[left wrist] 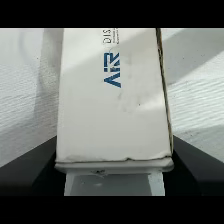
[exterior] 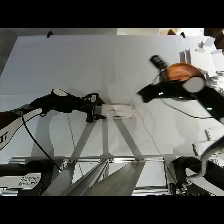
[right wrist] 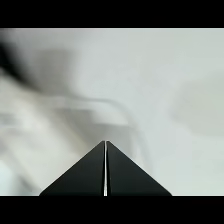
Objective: Fold the box and place the chain.
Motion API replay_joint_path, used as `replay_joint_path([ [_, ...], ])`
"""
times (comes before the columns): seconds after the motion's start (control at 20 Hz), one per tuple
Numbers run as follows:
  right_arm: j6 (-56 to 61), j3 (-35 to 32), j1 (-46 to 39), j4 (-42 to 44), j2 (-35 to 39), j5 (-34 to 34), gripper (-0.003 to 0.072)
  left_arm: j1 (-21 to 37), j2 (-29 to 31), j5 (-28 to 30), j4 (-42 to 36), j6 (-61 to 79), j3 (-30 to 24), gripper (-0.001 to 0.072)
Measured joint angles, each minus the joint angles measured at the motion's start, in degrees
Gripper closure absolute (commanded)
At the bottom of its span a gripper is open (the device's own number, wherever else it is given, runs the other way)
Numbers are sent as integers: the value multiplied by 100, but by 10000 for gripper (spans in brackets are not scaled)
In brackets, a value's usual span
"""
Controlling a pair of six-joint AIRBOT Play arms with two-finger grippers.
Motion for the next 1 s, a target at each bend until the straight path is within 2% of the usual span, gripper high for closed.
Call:
replay_joint_path([
  [0.1,745,-2,-621,-1010,315,162,679,0,0,0,2,4,0,318],
  [0.25,1344,-2,-1335,-1952,595,533,679,0,0,0,2,7,0,318],
  [0.55,2280,-2,-1749,-2931,737,916,680,0,0,0,4,9,0,321],
  [0.6,2409,-4,-1768,-2988,745,957,679,-2,0,-2,2,11,0,394],
  [0.65,2500,-2,-1781,-3032,748,981,679,-9,0,-2,-7,9,0,707],
  [0.85,2712,-4,-1808,-3130,756,1047,678,-17,33,-46,-33,-79,0,704],
  [1.0,2763,-2,-1812,-3126,758,1062,678,7,339,-66,170,-802,0,705],
])
